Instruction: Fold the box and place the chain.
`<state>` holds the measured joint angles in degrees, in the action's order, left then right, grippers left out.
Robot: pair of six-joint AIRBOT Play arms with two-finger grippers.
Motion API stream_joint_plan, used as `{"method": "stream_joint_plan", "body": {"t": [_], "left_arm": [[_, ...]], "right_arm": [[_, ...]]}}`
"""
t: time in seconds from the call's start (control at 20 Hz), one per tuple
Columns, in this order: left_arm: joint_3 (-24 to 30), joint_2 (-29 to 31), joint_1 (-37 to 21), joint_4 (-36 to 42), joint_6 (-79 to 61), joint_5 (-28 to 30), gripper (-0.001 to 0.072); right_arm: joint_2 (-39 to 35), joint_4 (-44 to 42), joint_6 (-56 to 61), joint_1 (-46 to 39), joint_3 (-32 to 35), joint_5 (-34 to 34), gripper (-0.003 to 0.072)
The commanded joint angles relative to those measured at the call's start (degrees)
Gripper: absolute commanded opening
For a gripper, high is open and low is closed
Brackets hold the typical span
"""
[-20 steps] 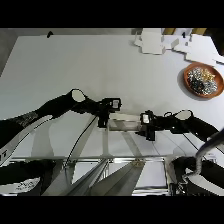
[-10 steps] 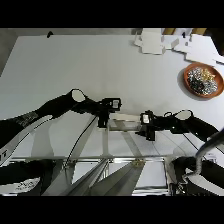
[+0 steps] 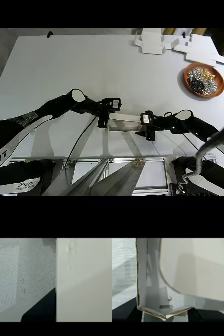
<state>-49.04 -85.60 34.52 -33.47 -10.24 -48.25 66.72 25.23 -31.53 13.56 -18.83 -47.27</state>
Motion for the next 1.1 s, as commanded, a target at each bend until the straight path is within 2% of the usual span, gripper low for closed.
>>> {"method": "stream_joint_plan", "body": {"t": [0.0, 1.05], "left_arm": [[0.0, 0.0, 0.0, 0.0, 0.0, 0.0, 0.0009], [0.0, 0.0, 0.2, 1.7, 0.0, 0.0, 0.0010]], "right_arm": [[0.0, 0.0, 0.0, 0.0, 0.0, 0.0, 0.0312], [0.0, 0.0, 0.0, 0.0, 0.0, 0.0, 0.0312]]}}
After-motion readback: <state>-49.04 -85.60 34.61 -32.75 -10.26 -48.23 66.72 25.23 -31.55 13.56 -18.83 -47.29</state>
